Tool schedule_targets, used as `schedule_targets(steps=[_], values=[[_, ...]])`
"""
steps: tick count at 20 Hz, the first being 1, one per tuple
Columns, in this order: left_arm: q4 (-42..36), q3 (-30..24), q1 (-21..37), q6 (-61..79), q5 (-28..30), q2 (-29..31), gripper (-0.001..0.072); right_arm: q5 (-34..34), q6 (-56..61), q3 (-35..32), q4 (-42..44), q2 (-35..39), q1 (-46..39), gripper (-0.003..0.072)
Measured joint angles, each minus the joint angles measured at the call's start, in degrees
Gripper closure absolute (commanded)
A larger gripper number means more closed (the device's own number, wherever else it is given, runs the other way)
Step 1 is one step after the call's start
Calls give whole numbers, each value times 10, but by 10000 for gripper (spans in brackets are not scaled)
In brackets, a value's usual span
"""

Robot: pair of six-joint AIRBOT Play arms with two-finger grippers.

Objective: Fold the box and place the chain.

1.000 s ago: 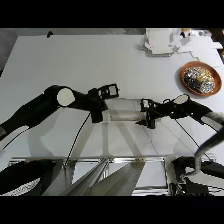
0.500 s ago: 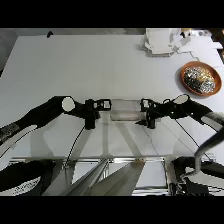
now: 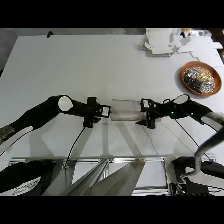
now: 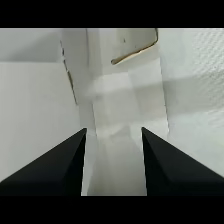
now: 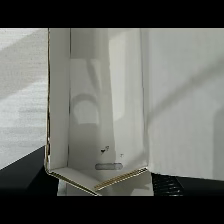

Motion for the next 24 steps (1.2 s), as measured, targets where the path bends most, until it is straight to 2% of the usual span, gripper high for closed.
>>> schedule_targets(steps=[7, 8, 10, 23, 24], values=[[-94, 0, -4, 64, 45, -24, 332, 0, 0, 0, 0, 0, 0, 278], [-99, 0, -4, 67, 47, -25, 384, 0, 0, 0, 0, 0, 0, 278], [-106, 0, -6, 71, 46, -26, 441, 0, 0, 0, 0, 0, 0, 278], [-119, 0, -31, 74, 18, -33, 449, 0, -1, 0, 0, 0, 0, 278], [-119, 0, -33, 73, 22, -35, 515, 0, -1, 0, 0, 0, 0, 278]])
